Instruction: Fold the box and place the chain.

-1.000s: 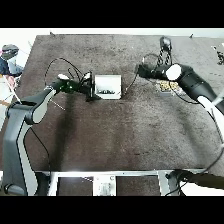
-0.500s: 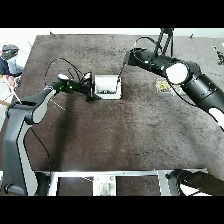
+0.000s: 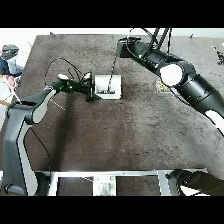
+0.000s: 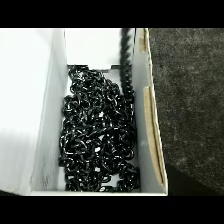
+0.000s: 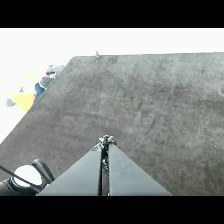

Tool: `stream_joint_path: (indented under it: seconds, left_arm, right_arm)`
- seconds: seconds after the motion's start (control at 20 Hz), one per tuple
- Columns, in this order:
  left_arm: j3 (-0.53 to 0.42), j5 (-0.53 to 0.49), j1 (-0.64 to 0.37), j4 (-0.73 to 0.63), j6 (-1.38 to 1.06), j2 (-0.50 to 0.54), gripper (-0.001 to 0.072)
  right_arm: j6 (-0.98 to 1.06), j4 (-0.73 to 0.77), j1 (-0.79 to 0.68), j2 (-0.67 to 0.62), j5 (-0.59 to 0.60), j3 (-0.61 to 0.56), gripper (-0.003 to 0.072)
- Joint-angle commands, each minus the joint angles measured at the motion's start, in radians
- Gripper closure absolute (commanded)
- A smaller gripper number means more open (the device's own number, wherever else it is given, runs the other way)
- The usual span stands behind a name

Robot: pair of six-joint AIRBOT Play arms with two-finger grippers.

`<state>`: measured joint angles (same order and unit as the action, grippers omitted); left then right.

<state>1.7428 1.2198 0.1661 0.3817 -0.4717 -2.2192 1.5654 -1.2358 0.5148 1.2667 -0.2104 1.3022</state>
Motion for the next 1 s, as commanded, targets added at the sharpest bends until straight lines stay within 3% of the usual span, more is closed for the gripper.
stream_joint_path:
  seconds: [0.0, 0.3, 0.4, 0.5, 0.75, 0.8, 0.95]
  left_arm:
    - [0.0, -0.001, 0.0, 0.0, 0.0, 0.0, 0.0533]
    - [0.0, -0.001, 0.0, 0.0, 0.0, 0.0, 0.0533]
    - [0.0, -0.001, 0.0, 0.0, 0.0, 0.0, 0.0533]
    - [0.0, -0.001, 0.0, 0.0, 0.0, 0.0, 0.0533]
    - [0.0, -0.001, 0.0, 0.0, 0.0, 0.0, 0.0533]
    - [0.0, 0.0, 0.0, 0.0, 0.0, 0.0, 0.0533]
    - [0.0, 0.0, 0.0, 0.0, 0.0, 0.0, 0.0533]
  right_arm:
    - [-0.002, 0.001, 0.005, 0.014, 0.014, 0.002, 0.0675]
    - [-0.002, 0.001, 0.005, 0.079, -0.05, 0.001, 0.0669]
    - [-0.002, -0.038, 0.003, 0.093, -0.074, 0.001, 0.0275]
    - [-0.002, -0.13, -0.004, 0.092, -0.07, 0.004, 0.0437]
    - [-0.097, -0.158, -0.15, 0.109, -0.113, 0.012, 0.0478]
    - [-0.181, -0.099, -0.19, 0.126, -0.159, 0.028, 0.0534]
    - [-0.595, 0.281, -0.306, 0.213, -0.341, 0.103, 0.0535]
